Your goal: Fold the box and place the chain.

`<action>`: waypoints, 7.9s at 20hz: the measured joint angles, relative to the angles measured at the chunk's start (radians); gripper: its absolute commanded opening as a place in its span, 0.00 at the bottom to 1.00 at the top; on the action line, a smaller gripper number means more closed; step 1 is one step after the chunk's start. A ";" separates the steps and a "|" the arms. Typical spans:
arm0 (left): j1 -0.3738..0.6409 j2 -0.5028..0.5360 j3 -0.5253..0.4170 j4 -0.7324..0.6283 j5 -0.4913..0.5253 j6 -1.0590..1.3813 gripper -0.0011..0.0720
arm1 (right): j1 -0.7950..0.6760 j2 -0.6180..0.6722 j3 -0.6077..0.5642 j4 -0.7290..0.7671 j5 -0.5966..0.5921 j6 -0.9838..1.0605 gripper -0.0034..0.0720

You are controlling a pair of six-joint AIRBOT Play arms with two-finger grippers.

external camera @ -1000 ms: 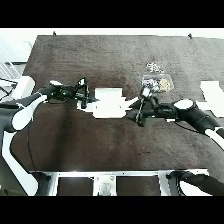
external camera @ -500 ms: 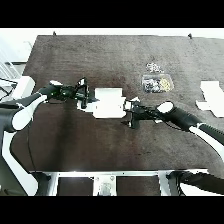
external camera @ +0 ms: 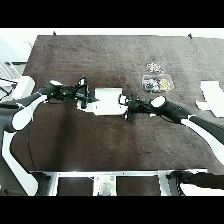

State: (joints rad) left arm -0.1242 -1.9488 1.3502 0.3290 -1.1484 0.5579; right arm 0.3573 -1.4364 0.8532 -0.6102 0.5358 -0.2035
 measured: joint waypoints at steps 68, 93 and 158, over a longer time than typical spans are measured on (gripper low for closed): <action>0.000 0.000 0.000 -0.001 0.001 0.000 0.04 | -0.179 -0.477 0.561 0.006 0.624 -0.034 0.98; 0.000 0.000 0.000 0.000 -0.001 0.000 0.04 | -0.173 -0.545 0.582 0.068 0.684 -0.172 0.86; 0.000 0.000 0.000 0.000 -0.006 0.000 0.04 | -0.176 -0.546 0.592 0.010 0.694 -0.097 0.66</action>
State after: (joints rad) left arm -0.1238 -1.9484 1.3502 0.3290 -1.1542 0.5579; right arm 0.1814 -1.9823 1.4452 -0.6006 1.2297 -0.3000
